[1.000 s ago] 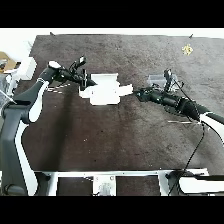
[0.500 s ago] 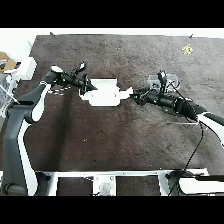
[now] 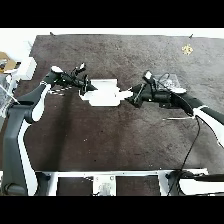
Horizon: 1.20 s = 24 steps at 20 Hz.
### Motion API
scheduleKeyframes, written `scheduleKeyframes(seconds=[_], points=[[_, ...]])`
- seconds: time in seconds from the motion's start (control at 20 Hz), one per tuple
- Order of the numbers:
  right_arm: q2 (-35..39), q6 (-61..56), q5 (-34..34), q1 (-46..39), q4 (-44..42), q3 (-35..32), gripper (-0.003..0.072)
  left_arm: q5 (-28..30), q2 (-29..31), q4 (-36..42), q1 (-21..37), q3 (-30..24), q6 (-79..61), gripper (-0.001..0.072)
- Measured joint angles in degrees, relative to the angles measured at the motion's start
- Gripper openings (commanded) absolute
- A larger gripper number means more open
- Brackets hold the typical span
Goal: Fold the box and place the chain.
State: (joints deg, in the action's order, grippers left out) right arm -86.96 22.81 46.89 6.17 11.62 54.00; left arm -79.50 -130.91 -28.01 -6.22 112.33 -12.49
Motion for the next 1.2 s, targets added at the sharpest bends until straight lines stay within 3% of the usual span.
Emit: scheduleKeyframes(seconds=[0.3, 0.55, 0.9, 1.2], points=[[-5.6, -1.1, -0.9, 6.8, 13.6, 8.0, 0.0684, 0.0, 0.0, -0.1, 0.0, 0.0, 0.0, 0.0012], [-9.2, -1.8, -3.7, 10.4, 22.2, 10.1, 0.0676, 0.0, 0.0, -0.1, 0.0, 0.0, 0.0, 0.0012], [-10.1, -2.9, -12.6, 11.9, 24.2, 10.7, 0.0676, 0.0, 0.0, -0.1, 0.0, 0.0, 0.0, 0.0012], [-9.6, -3.1, -11.3, 9.8, 18.1, 13.4, 0.0676, 0.0, 0.0, 0.0, 0.0, 0.0, 0.0, 0.0012]])
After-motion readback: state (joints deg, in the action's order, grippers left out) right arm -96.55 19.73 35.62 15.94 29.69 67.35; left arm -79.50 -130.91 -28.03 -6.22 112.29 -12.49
